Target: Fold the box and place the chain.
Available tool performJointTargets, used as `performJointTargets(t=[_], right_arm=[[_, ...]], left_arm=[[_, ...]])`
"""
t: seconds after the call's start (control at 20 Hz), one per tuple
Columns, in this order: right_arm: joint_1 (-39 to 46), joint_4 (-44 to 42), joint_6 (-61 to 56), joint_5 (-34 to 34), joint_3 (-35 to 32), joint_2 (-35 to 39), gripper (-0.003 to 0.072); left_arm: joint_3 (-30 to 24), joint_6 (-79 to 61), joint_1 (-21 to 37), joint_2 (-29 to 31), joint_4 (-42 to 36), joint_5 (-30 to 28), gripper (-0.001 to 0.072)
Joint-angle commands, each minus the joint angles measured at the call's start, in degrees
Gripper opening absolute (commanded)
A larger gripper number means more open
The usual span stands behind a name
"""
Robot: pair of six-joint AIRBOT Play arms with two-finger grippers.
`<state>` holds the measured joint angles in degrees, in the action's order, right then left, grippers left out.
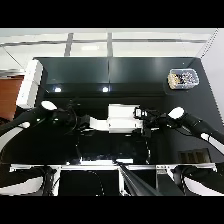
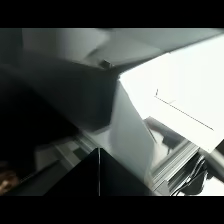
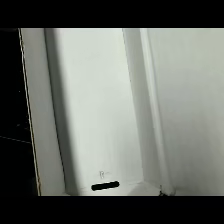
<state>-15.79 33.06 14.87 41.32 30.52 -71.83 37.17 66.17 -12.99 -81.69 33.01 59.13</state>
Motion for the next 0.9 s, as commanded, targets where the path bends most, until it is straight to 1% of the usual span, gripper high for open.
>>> performJointTargets(t=[0.0, 0.1, 0.2, 0.3, 0.35, 0.4, 0.45, 0.5, 0.65, 0.75, 0.85], right_arm=[[-0.02, 0.00, 0.00, 0.02, 0.04, 0.02, 0.0188], [-0.02, 0.00, 0.00, 0.02, 0.04, 0.02, 0.0188], [-0.02, 0.00, 0.00, 0.02, 0.04, 0.02, 0.0188], [-0.02, 0.00, 0.00, 0.02, 0.04, 0.02, 0.0188], [-0.02, 0.00, 0.00, 0.02, 0.04, 0.02, 0.0188], [-0.02, 0.00, 0.00, 0.02, 0.04, 0.02, 0.0188], [-0.02, 0.00, 0.00, 0.02, 0.04, 0.02, 0.0188], [-0.02, 0.00, -0.02, 0.02, 0.04, 0.02, 0.0188], [-0.02, 0.00, 0.00, 0.02, 0.04, 0.02, 0.0187], [-0.02, 0.00, 0.00, 0.02, 0.04, 0.02, 0.0188], [-0.02, 0.00, -0.02, 0.02, 0.04, 0.02, 0.0188]], left_arm=[[4.15, -3.58, -3.78, -4.11, -1.31, 1.27, 0.0020], [5.92, -7.15, -3.37, -4.57, -3.74, 2.75, 0.0020], [7.67, -10.34, -2.91, -4.55, -5.99, 5.73, 0.0021], [9.29, -10.67, -2.71, -4.55, -6.45, 7.74, 0.0028], [9.94, -10.69, -2.73, -4.57, -6.56, 8.50, 0.0105], [10.51, -10.69, -2.73, -4.55, -6.54, 9.33, 0.0249], [11.08, -10.71, -2.71, -4.57, -6.51, 10.38, 0.0424], [11.54, -10.69, -2.73, -4.55, -6.54, 10.86, 0.0496], [12.57, -10.62, -4.17, -4.57, -6.51, 10.75, 0.0496], [13.16, -10.47, -6.38, -4.57, -5.99, 9.33, 0.0494], [14.40, -8.87, -8.76, -4.57, -3.39, 7.08, 0.0493]])
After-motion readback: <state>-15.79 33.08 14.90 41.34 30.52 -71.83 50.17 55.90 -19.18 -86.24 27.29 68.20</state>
